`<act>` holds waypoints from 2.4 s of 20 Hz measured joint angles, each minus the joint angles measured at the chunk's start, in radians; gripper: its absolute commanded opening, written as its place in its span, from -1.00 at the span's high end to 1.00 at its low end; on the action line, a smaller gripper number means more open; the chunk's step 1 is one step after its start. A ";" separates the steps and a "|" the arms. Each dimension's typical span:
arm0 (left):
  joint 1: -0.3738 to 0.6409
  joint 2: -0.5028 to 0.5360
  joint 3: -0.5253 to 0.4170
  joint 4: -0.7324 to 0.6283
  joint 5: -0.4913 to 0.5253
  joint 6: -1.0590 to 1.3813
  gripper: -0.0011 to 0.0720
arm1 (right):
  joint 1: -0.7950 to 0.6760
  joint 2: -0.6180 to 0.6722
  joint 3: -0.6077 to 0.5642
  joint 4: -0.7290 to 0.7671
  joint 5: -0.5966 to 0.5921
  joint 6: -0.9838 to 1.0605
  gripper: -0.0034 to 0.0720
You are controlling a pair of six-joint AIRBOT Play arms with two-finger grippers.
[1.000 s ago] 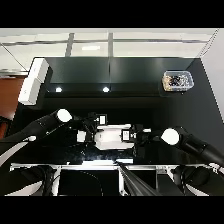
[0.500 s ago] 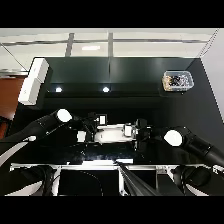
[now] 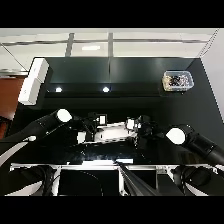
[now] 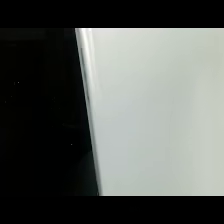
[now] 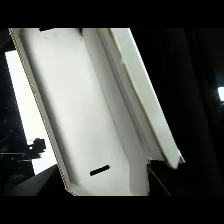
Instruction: Fold the box and place the chain.
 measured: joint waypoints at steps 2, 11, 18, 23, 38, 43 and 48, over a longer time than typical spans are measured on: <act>-0.002 0.004 0.000 0.008 0.001 0.002 0.90 | -0.001 0.000 0.000 0.000 -0.009 0.003 -0.77; -0.024 0.035 0.000 0.114 0.027 0.002 0.89 | -0.002 -0.008 0.001 0.050 -0.007 -0.021 -0.77; -0.025 0.036 0.000 0.125 0.028 0.001 0.89 | -0.003 -0.062 0.001 0.169 -0.004 -0.179 -0.77; -0.025 0.036 0.000 0.127 0.031 0.001 0.89 | -0.003 -0.098 0.002 0.229 0.023 -0.309 -0.77; -0.025 0.036 0.000 0.127 0.028 -0.027 0.89 | -0.146 -0.250 0.000 0.440 0.130 -0.614 -0.77; -0.025 0.036 0.000 0.127 0.029 -0.028 0.89 | -0.166 -0.269 -0.001 0.517 0.160 -0.711 -0.77; -0.025 0.036 0.000 0.127 0.030 -0.027 0.89 | -0.167 -0.273 0.000 0.532 0.161 -0.731 -0.77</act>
